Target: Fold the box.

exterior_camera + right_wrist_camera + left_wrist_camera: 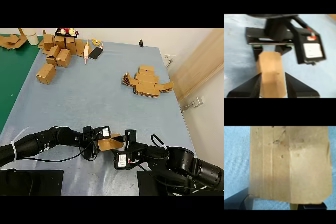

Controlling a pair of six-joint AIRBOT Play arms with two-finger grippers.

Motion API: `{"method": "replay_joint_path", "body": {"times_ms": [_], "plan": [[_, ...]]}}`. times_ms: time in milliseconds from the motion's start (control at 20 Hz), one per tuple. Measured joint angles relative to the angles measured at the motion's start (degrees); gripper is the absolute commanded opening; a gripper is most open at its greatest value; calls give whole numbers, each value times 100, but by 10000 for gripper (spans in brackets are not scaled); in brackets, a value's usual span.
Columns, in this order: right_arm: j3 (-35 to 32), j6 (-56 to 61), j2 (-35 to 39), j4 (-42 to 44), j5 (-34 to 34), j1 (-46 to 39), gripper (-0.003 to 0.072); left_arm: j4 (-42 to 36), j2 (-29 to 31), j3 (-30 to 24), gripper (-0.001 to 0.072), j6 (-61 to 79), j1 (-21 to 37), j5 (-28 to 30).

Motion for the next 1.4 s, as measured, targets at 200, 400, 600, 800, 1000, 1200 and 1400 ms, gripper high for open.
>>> {"method": "replay_joint_path", "body": {"times_ms": [200, 400, 600, 800, 1000, 1200, 1400], "plan": [[0, 85, -354, -173, 214, -155, 459, -2, 0, 0, 539, 0, 0, -2], [0, 105, -601, -157, 358, -179, 459, -2, 0, 0, 539, 0, 0, -2], [0, 96, -754, -20, 404, -175, 459, -2, 0, 0, 538, 0, 0, -2], [0, -28, -935, 155, 422, -173, 461, -2, 0, 0, 539, 0, 0, 0], [0, -232, -1082, 282, 424, -149, 461, -2, 0, 0, 539, 0, 0, -2], [0, -369, -1147, 310, 420, -92, 461, -2, 0, 0, 539, 0, 0, -2], [0, -420, -1239, 125, 402, -72, 461, -2, 0, 0, 538, 0, 0, -2]]}}
